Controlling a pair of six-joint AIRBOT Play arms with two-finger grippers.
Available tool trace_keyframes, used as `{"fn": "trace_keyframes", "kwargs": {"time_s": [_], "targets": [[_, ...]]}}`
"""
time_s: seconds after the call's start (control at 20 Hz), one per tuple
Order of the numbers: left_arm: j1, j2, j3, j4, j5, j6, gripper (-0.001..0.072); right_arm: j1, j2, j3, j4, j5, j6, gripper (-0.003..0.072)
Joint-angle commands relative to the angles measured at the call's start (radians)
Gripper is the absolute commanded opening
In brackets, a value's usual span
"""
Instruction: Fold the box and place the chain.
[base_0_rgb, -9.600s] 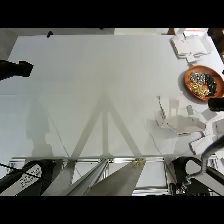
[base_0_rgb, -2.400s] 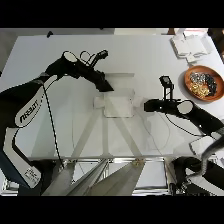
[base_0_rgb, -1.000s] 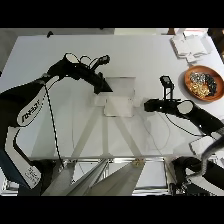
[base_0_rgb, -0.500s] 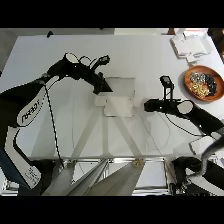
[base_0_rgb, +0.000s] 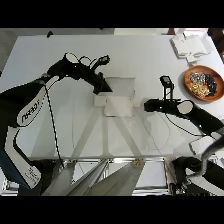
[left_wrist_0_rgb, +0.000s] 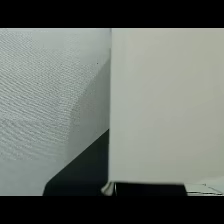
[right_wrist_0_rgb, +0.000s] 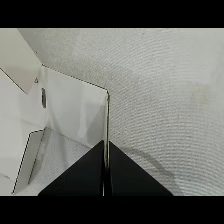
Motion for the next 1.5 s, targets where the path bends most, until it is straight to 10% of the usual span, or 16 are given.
{"fn": "trace_keyframes", "kwargs": {"time_s": [0.0,0.1,0.55,0.85,1.45], "targets": [[-0.001,0.004,0.000,0.001,0.000,-0.053,0.0005,0.001,0.001,0.000,0.001,-0.020,0.001,0.0191],[-0.001,0.031,0.000,0.014,0.000,-0.126,0.0003,0.001,0.014,0.001,0.000,-0.027,0.000,0.0358],[-0.001,0.383,-0.024,0.280,-0.017,-0.381,-0.0003,-0.002,0.249,0.007,-0.063,-0.193,0.001,0.0357],[0.000,0.610,-0.290,0.313,0.101,-0.257,-0.0003,-0.166,0.353,0.007,-0.086,-0.123,0.097,0.0357],[-0.001,0.365,-0.429,-0.114,0.284,0.250,0.0001,-0.339,0.356,0.007,-0.111,0.037,0.098,0.0357]]}}
